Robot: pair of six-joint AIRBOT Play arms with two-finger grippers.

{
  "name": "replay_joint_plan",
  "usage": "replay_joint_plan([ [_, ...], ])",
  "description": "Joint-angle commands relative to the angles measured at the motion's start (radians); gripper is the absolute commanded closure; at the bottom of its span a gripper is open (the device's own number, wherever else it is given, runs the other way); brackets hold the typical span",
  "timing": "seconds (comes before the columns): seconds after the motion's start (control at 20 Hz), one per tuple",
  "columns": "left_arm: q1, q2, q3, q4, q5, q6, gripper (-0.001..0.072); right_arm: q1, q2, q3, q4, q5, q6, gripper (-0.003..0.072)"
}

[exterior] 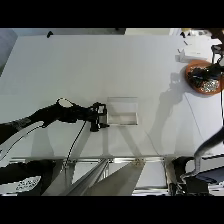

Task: Fold the box and place the chain.

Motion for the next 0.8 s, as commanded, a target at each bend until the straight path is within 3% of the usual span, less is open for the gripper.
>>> replay_joint_plan([
  [0.0, 0.0, 0.001, 0.0, 0.0, 0.0, 0.0, 0.0484, 0.0, 0.076, 0.0, -0.003, 0.049, -0.013, 0.0672],
  [0.2, 0.0, 0.001, 0.0, 0.0, 0.0, 0.0, 0.0484, 0.001, 0.288, 0.0, 0.034, 0.179, -0.072, 0.0672],
  [0.5, 0.0, 0.001, 0.0, 0.0, 0.0, 0.0, 0.0484, 0.001, 0.646, 0.0, 0.279, 0.306, -0.105, 0.0671],
  [0.75, 0.0, 0.001, 0.0, 0.0, 0.0, 0.0, 0.0484, 0.001, 0.793, 0.0, 0.496, 0.485, -0.14, 0.0671],
])
